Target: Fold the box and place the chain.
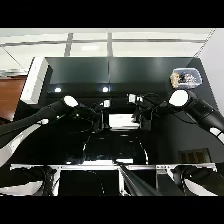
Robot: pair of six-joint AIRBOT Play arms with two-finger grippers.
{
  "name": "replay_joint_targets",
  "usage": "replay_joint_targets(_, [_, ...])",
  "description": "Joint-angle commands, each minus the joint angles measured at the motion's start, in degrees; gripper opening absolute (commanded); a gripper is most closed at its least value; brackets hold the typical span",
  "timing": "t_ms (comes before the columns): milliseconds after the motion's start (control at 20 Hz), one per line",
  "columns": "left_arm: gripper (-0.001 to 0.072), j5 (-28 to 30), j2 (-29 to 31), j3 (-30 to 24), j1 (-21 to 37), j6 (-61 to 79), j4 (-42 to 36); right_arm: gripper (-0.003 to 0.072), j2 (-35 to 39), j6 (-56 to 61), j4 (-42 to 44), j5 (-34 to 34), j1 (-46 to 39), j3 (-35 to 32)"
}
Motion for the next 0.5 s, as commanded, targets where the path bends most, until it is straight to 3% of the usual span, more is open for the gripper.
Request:
replay_joint_targets(0, [0.0499, -0.1, 0.0, 0.0, 0.0, 0.1, 0.0, 0.0181, 0.0, 0.6, -0.1, -0.9, 0.0, 0.1])
replay_joint_targets(450, [0.0498, 0.0, 0.0, 0.0, 0.0, 0.1, 0.1, 0.0181, 0.0, 0.9, 0.7, -2.1, 0.0, 0.5])
